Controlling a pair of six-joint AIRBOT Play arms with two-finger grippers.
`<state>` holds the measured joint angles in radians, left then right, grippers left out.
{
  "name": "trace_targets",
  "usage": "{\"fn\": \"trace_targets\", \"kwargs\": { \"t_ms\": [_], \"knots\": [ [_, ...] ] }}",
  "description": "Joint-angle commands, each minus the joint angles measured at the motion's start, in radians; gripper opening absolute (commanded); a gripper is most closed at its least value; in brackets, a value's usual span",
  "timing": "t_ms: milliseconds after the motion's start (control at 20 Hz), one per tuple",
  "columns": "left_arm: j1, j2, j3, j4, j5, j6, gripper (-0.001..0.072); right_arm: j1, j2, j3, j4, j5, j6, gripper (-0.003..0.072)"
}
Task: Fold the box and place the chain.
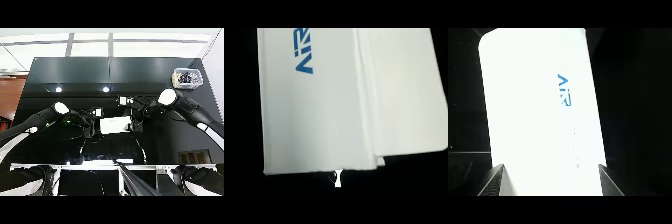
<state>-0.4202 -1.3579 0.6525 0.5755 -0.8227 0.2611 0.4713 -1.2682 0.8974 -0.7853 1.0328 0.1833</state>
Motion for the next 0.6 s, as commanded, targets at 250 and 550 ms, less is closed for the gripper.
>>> {"fn": "trace_targets", "kwargs": {
  "t_ms": [250, 550],
  "knots": [
    [0.0, 0.0, 0.001, 0.0, 0.0, 0.001, 0.0387, 0.017, 0.005, 0.0, -0.005, -0.075, 0.054, 0.0699],
    [0.0, 0.0, 0.001, 0.0, 0.0, 0.001, 0.0387, 0.017, 0.005, 0.004, -0.005, -0.064, 0.104, 0.0306]
  ]
}}
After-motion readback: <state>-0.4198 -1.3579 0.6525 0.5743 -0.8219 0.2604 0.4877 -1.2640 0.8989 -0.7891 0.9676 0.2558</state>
